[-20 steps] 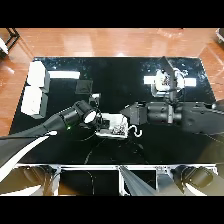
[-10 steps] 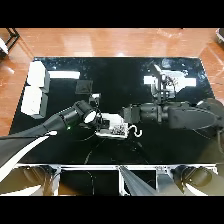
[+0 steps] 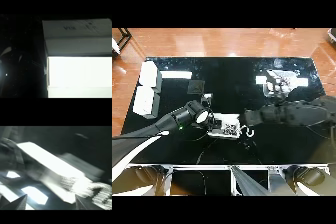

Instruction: Fold the box and place the chain.

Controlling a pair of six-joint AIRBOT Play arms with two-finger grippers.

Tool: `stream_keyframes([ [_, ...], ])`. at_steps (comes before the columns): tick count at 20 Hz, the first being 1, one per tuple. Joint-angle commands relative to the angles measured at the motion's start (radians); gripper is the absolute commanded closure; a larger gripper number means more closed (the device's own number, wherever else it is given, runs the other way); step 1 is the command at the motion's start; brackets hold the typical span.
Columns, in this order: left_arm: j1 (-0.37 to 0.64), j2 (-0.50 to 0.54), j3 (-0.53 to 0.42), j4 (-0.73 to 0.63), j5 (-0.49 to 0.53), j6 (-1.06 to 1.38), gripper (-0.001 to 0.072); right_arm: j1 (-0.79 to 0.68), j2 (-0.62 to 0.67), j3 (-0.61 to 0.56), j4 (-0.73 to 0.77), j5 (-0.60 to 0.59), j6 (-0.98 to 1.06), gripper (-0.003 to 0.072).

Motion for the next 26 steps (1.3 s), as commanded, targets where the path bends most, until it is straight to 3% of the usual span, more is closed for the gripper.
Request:
stream_keyframes([
  [1,0.0,0.0,0.001,0.0,-0.004,0.0,0.0684,-0.085,0.069,-0.054,-0.289,-0.151,-0.127,0.0006],
  [4,0.0,0.0,0.001,0.0,0.0,0.0,0.0684,-0.07,0.066,-0.226,-0.26,-0.08,-0.259,0.0004],
  [8,0.0,0.0,0.001,0.0,-0.002,0.0,0.0684,0.053,0.066,-0.369,-0.238,0.148,-0.528,0.0004],
  [10,0.0,0.0,0.001,0.0,-0.002,0.0,0.0684,0.116,0.064,-0.381,-0.183,0.217,-0.721,0.0006],
  [12,0.0,0.0,0.001,-0.013,0.006,0.0,0.0684,0.126,0.056,-0.381,-0.002,0.28,-0.777,0.0007],
  [14,0.0,0.0,0.001,-0.024,0.007,0.0,0.0684,0.126,0.026,-0.381,0.08,0.309,-0.866,0.0008],
  [20,0.002,0.0,0.001,-0.022,0.005,0.0,0.0684,0.126,-0.121,-0.381,0.098,0.431,-1.001,0.0008],
  [26,0.002,0.0,0.002,0.036,-0.044,0.0,0.0685,0.125,-0.159,-0.381,0.097,0.43,-1.063,0.0009],
])
